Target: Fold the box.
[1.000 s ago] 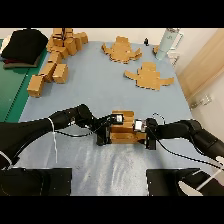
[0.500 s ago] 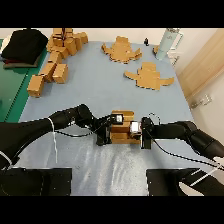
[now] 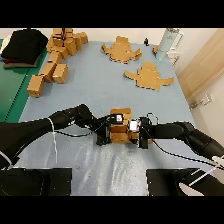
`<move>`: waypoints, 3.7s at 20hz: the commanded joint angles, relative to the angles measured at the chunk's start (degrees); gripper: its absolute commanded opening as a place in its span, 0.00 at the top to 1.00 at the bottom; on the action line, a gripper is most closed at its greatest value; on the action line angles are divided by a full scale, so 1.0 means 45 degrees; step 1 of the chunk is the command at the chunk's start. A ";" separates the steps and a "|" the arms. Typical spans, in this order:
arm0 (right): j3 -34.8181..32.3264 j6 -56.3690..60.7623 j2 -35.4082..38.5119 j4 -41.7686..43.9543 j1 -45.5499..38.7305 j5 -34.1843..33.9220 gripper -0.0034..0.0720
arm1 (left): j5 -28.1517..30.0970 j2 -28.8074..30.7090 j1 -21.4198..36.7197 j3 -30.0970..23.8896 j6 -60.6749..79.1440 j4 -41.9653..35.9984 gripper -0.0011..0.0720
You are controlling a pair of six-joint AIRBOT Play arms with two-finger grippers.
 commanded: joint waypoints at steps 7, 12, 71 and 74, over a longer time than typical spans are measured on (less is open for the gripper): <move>0.0243 0.6552 0.0879 -0.5285 0.0010 -0.1350 0.95 | -0.0010 0.0010 0.0010 0.0005 0.0005 -0.0005 0.43; 0.1025 1.9492 0.2059 -1.4800 -0.0903 -0.3755 0.95 | -0.0010 0.0010 0.0010 0.0005 0.0005 -0.0005 0.43; 0.2404 2.2950 -0.1661 -0.4201 0.0665 -0.2283 0.28 | -0.0010 0.0010 0.0010 0.0005 0.0005 -0.0005 0.43; 0.3109 2.5218 -0.2361 -0.5693 0.1972 -0.3011 0.28 | -0.0010 0.0010 0.0010 0.0005 0.0005 -0.0005 0.43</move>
